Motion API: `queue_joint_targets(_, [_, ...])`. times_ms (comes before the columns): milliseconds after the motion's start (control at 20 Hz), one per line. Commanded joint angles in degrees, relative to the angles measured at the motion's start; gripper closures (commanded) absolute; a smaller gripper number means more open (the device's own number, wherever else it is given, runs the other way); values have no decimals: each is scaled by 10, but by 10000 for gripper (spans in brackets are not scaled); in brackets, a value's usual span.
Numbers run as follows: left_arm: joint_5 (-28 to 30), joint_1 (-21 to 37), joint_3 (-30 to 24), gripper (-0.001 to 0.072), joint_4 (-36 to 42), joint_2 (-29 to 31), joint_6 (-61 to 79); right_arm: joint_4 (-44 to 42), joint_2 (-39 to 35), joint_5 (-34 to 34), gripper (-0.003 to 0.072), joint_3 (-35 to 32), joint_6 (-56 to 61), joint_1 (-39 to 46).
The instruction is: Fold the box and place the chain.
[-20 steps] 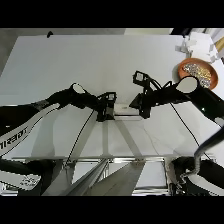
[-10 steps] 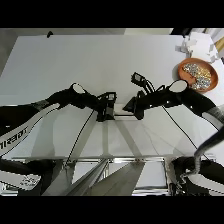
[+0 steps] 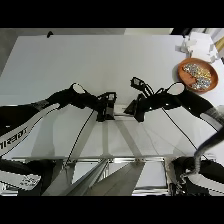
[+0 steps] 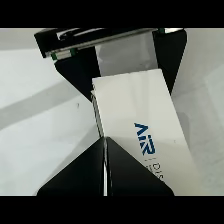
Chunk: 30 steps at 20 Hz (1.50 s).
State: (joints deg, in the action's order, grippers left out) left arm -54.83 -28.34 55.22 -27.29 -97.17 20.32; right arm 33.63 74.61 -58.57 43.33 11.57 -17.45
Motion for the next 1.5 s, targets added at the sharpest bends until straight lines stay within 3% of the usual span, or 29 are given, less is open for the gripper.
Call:
queue_joint_targets(0, [0, 0, 0, 458, 0, 0, -1, 13, 0, 10, 671, -10, 0, 0])
queue_joint_targets(650, [0, 0, 0, 458, 0, 0, -1, 10, 12, 54, 671, -44, -2, -11])
queue_joint_targets(1050, [0, 0, 0, 458, 0, 0, -1, 20, -120, 99, 671, -43, 27, -11])
queue_joint_targets(1200, [0, 0, 0, 458, 0, 0, -1, 115, -172, 108, 671, -43, 149, -11])
queue_joint_targets(1300, [0, 0, 0, 458, 0, 0, -1, 258, -197, 99, 671, -43, 316, -11])
queue_joint_targets(1450, [0, 0, 0, 458, 0, 0, -1, 517, -199, -24, 671, -43, 591, -9])
